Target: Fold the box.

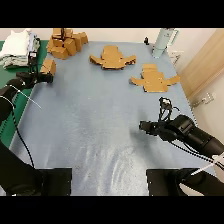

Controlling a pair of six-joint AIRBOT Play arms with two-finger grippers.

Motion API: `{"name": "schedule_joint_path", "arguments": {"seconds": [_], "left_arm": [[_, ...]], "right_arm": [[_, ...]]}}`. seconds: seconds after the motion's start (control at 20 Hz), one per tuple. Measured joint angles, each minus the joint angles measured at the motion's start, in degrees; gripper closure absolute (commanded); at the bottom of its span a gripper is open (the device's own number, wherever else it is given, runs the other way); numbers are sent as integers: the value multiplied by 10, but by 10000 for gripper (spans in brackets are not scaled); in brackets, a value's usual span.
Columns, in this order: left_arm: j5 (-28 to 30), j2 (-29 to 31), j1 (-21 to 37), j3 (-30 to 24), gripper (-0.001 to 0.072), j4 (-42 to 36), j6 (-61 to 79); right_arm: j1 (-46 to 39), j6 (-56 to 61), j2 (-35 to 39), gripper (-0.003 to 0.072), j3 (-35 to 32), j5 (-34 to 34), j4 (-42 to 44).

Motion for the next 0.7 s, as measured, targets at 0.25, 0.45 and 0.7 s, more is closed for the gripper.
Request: {"name": "schedule_joint_path", "arguments": {"seconds": [0.25,0.45,0.7], "left_arm": [[1,-30,2,14,206,1,-6],[-11,-37,3,16,7,8,-6],[-67,-4,15,16,7,23,-17]], "right_arm": [[0,0,0,682,0,1,2],[0,0,0,682,0,1,3],[0,0,0,682,0,1,5]]}}
